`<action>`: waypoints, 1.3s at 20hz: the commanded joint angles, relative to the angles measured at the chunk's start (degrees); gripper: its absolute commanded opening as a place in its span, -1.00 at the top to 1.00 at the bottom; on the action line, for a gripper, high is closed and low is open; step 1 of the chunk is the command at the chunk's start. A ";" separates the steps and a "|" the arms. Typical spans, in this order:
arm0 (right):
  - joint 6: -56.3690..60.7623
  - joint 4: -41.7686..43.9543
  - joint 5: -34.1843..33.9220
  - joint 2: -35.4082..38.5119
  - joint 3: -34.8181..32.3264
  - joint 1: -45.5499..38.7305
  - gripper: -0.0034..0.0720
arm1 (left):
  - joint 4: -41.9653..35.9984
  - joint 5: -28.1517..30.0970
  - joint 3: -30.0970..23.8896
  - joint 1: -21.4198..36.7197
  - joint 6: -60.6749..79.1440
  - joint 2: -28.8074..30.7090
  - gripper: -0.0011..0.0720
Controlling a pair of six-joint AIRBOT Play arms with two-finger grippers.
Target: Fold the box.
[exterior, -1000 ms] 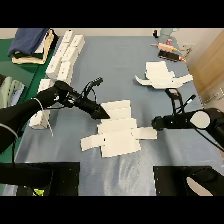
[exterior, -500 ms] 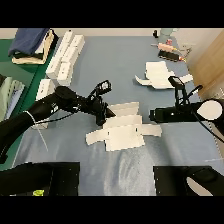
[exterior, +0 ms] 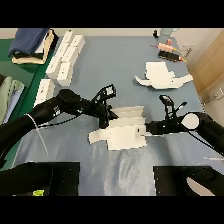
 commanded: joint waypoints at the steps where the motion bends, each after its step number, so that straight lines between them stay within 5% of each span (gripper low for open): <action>1: -0.02 -0.46 -1.92 -2.32 -0.87 0.07 0.90 | -0.48 0.20 -0.04 -0.48 0.55 0.07 0.93; 9: -0.02 -0.76 -1.18 -1.01 0.28 0.07 0.90 | -2.49 0.92 -1.92 -0.55 3.78 0.07 0.94; 14: 0.48 -2.58 -0.50 3.06 2.45 0.04 0.90 | -14.93 4.48 -7.04 -0.98 17.33 0.07 0.94; 18: 3.78 -6.05 -0.13 3.15 2.45 0.02 0.90 | -13.49 9.01 -9.01 -4.90 20.28 0.07 0.94; 26: 9.51 -12.48 -0.39 3.19 2.56 -0.04 0.90 | -4.72 9.14 -9.25 -6.23 13.79 0.07 0.93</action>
